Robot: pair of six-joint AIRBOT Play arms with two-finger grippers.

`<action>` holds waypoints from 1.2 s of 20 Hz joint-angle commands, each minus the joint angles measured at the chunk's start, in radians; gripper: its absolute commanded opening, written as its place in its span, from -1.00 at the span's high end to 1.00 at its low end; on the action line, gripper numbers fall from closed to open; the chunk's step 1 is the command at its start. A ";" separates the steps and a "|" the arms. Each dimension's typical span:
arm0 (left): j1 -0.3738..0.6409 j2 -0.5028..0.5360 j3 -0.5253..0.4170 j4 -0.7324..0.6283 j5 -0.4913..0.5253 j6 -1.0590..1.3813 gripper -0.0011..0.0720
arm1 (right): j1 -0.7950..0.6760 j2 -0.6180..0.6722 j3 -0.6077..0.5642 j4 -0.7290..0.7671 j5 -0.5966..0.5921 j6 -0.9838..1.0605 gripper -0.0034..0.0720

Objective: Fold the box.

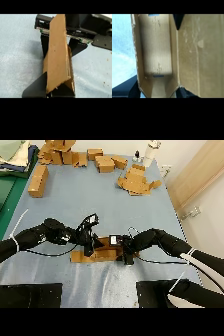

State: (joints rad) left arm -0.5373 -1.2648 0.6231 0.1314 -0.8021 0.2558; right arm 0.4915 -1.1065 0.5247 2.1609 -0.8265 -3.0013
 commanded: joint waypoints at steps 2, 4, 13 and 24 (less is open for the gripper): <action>0.001 0.001 0.002 -0.016 0.008 -0.095 0.94 | 0.001 0.000 0.000 0.002 -0.002 0.001 -0.30; 0.003 0.002 0.002 -0.014 0.010 -0.119 0.46 | 0.001 0.000 0.000 0.002 -0.002 0.001 -0.30; 0.181 0.236 0.002 0.534 -0.171 -0.884 -0.50 | 0.001 0.000 0.000 0.002 -0.002 0.001 -0.30; -0.304 0.300 -0.103 0.016 0.272 -1.527 0.94 | 0.001 0.000 0.000 0.000 -0.002 0.001 -0.30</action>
State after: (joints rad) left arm -0.7002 -0.9337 0.5354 0.3862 -0.8520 -1.2587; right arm 0.4919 -1.1065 0.5247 2.1616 -0.8280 -3.0005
